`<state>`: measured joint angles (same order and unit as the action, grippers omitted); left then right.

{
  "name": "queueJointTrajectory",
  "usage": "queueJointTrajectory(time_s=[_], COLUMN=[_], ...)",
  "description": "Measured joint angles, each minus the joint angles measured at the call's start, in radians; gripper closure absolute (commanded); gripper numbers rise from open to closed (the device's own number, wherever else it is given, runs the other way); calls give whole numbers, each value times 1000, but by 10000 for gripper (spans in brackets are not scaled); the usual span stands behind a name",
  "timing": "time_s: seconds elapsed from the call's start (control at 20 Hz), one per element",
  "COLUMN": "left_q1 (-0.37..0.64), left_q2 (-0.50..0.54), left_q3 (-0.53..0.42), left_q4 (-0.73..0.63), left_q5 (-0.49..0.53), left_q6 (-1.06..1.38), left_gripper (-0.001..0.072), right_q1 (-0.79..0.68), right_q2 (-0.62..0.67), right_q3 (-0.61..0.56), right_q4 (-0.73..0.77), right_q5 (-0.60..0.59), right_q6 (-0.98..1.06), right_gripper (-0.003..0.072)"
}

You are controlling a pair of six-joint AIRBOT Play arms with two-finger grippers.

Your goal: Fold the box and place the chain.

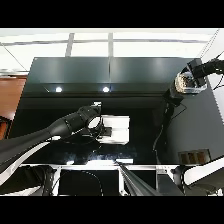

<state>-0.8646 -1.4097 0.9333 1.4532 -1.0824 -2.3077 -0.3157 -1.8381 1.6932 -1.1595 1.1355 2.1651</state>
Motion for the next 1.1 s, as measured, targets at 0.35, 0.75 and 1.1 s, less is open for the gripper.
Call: queueJointTrajectory(time_s=[0.35, 0.75, 1.1], left_q1=[0, 0, 0], left_q2=[0, 0, 0], left_q3=[0, 0, 0], left_q4=[0, 0, 0], left_q5=[0, 0, 0], left_q6=[-1, -1, -1], left_gripper=[680, 680, 680], right_q1=[3, 9, 1], right_q2=[-35, -72, -19], right_q3=[5, 6, 6], right_q4=[-14, -24, -7], right_q5=[-4, -16, -15], right_q6=[13, 5, -189], right_gripper=[70, 681, 682])
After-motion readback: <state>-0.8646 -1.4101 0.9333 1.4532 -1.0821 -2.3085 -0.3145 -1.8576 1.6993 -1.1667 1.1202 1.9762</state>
